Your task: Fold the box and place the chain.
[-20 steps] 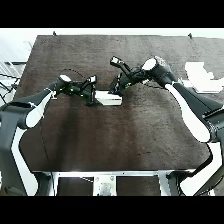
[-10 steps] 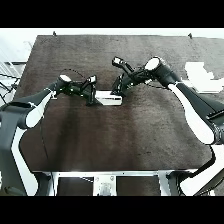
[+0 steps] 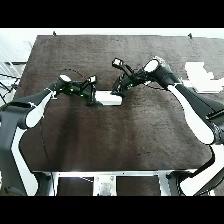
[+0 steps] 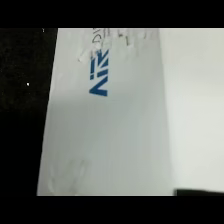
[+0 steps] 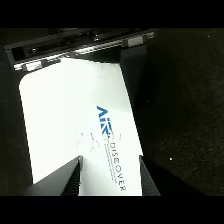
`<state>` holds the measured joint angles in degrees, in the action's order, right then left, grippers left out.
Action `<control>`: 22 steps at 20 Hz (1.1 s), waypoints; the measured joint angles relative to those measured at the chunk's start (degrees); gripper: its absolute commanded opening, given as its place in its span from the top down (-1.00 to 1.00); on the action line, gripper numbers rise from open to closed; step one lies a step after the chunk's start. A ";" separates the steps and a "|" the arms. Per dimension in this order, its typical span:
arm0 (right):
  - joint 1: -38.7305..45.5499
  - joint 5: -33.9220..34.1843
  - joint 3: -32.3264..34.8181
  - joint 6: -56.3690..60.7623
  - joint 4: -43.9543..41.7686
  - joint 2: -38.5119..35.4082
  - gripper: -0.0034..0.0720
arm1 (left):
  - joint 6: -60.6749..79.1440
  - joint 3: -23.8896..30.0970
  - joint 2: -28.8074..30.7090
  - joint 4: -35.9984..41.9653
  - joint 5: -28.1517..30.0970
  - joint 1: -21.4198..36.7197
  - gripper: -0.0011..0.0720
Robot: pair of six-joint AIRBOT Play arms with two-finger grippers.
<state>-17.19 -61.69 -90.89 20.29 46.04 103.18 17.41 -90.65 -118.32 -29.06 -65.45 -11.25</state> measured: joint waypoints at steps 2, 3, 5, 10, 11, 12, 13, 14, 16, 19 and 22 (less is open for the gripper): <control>0.00 0.22 -0.04 0.00 -0.02 -0.20 -0.24 | 0.00 0.00 0.00 0.00 0.00 0.00 0.19; 0.02 0.24 -0.04 -0.02 -0.26 -0.63 -0.24 | 0.00 0.00 0.00 -0.02 0.00 0.00 0.19; 0.39 0.22 0.17 -0.79 -1.38 -1.77 -0.24 | -0.02 0.00 0.00 0.00 0.00 0.02 0.19; 1.51 -0.74 2.75 -5.81 -6.56 -3.08 -0.24 | 0.00 0.00 0.00 0.00 0.00 0.00 0.19; 1.49 -0.83 3.19 -6.62 -7.21 -3.06 -0.24 | 0.00 0.00 0.00 0.00 0.00 0.00 0.19; 1.49 -0.81 3.48 -7.23 -7.76 -2.95 -0.24 | 0.00 0.00 0.00 0.00 -0.02 0.00 0.19; 1.38 -0.74 3.74 -7.82 -8.00 -2.62 -0.24 | 0.00 0.00 0.00 0.00 0.00 0.00 0.19; 1.25 -0.66 3.91 -8.68 -8.09 -2.21 -0.24 | 0.00 0.00 0.00 -0.02 0.00 0.00 0.19; 1.22 -0.15 4.11 -10.25 -8.61 -1.46 -0.31 | 0.00 0.00 0.00 -0.02 0.00 0.00 0.19; 1.20 0.28 4.24 -12.00 -8.87 -0.79 -0.43 | 0.00 0.00 0.00 -0.02 0.00 0.00 0.19; 0.81 0.44 4.31 -12.92 -8.90 -0.52 -0.42 | 0.00 0.00 0.00 -0.02 0.00 0.00 0.19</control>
